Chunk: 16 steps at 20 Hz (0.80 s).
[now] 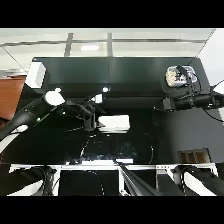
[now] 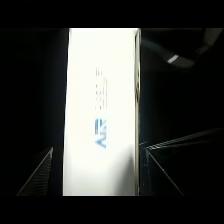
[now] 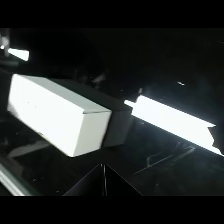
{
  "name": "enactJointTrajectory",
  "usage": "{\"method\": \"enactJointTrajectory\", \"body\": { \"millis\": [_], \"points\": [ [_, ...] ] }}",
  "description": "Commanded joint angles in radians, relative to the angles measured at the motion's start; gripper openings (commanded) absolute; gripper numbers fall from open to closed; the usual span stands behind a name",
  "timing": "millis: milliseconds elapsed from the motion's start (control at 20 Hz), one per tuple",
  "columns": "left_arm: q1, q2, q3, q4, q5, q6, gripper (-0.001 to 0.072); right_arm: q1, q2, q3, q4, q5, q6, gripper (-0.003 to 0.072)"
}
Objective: Fold the box and place the chain.
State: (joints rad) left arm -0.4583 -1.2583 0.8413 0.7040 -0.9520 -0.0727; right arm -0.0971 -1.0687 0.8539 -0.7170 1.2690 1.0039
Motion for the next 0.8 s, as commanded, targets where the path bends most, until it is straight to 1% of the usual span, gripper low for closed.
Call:
{"method": "enactJointTrajectory", "body": {
  "millis": [0, 150, 250, 500, 600, 750],
  "points": [
    [-0.078, -0.1, 0.121, 0.021, 0.005, -0.173, 0.0714, -0.019, 0.013, -0.003, -0.015, -0.024, 0.003, 0.0016],
    [-0.1, -0.22, 0.193, 0.02, -0.01, -0.252, 0.0714, -0.019, 0.012, -0.003, -0.018, -0.024, 0.003, 0.0016],
    [-0.103, -0.258, 0.211, 0.021, -0.031, -0.28, 0.0714, -0.019, 0.012, -0.003, -0.018, -0.024, 0.003, 0.0016],
    [-0.104, -0.261, 0.231, 0.021, -0.092, -0.279, 0.0714, -0.019, 0.013, -0.003, -0.018, -0.025, 0.003, 0.0016],
    [-0.12, -0.261, 0.246, 0.031, -0.106, -0.279, 0.0714, -0.019, 0.012, -0.003, -0.017, -0.024, 0.003, 0.0016],
    [-0.177, -0.261, 0.273, 0.147, -0.096, -0.28, 0.0714, -0.019, 0.012, -0.003, -0.018, -0.025, 0.003, 0.0016]
  ]
}}
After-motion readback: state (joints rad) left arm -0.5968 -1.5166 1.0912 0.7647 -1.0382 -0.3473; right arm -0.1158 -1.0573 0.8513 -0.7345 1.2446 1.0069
